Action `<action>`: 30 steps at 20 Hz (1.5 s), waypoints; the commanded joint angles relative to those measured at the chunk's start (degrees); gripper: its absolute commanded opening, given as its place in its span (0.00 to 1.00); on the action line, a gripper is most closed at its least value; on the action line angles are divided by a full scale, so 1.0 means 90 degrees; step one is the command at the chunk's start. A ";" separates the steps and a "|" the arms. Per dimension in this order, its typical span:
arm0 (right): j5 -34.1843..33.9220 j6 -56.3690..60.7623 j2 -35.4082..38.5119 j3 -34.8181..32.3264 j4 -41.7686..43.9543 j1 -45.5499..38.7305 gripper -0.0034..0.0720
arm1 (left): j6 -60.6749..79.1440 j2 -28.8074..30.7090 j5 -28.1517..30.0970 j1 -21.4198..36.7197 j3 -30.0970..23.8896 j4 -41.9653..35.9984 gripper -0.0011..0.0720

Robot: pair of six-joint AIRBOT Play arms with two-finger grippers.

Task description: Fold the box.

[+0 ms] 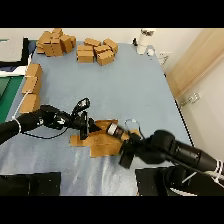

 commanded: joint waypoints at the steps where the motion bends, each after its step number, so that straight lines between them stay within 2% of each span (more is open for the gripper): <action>1: 0.0848 -0.1496 -0.0049 -0.0515 -0.0274 0.0651 0.81 | 0.0000 0.0000 0.0000 0.0005 -0.0002 0.0000 0.03; 5: 0.1477 -0.1508 -0.0617 -0.0503 -0.1158 0.0651 0.81 | 0.0000 0.0000 0.0000 0.0005 -0.0002 0.0000 0.03; 8: 0.1787 -0.1503 -0.0780 -0.0503 -0.1430 0.0651 0.81 | 0.0000 0.0000 0.0000 0.0005 -0.0002 0.0000 0.03; 13: 0.1858 -0.1503 -0.1020 -0.0503 -0.1581 0.0651 0.80 | -0.0002 0.0000 0.0000 0.0005 -0.0002 0.0000 0.03; 15: 0.1889 -0.1501 -0.1059 -0.0500 -0.1617 0.0651 0.68 | -0.0002 0.0000 0.0000 0.0005 -0.0002 0.0000 0.03; 30: 0.1421 -0.0928 -0.0821 0.0053 -0.1632 0.0651 0.67 | 0.0000 0.0000 0.0002 0.0005 -0.0002 -0.0002 0.03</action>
